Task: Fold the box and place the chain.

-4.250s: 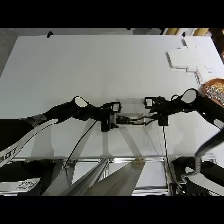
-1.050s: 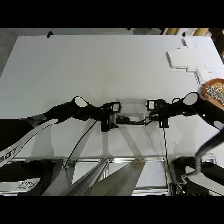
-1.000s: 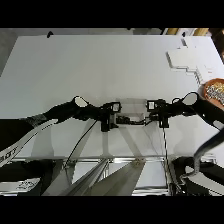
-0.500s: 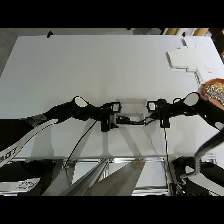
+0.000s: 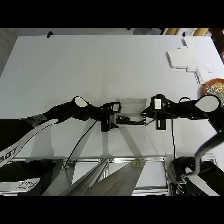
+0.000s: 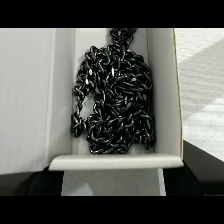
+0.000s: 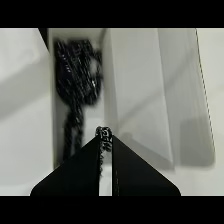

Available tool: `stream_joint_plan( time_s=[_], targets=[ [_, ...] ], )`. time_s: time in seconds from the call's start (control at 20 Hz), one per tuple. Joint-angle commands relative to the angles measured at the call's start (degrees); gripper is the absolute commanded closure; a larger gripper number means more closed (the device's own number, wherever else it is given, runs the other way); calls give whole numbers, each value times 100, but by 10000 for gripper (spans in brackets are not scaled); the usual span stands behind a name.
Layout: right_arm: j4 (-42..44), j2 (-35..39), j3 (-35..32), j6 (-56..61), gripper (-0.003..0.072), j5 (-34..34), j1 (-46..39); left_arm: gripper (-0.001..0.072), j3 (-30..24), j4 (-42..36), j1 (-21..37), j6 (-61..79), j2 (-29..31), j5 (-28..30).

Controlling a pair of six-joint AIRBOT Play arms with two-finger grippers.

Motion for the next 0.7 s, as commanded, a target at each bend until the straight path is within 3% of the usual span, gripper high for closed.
stream_joint_plan(
  time_s=[0.0,0.1,0.2,0.3,0.45,0.65],
  targets=[
    [433,46,-2,297,669,-595,765,422,-2,0,0,2,-2,2],
    [413,-131,0,308,658,-1058,1196,422,-2,0,0,2,-2,0],
    [411,-334,0,308,484,-1423,1440,422,-2,0,0,0,-2,2],
    [382,-400,2,306,482,-1484,1456,422,-2,0,0,2,-2,0],
    [232,-79,2,304,485,-791,957,422,-2,0,0,0,-2,0],
    [-1003,153,-2,214,485,249,-376,422,-2,0,0,2,-2,2]
  ],
)
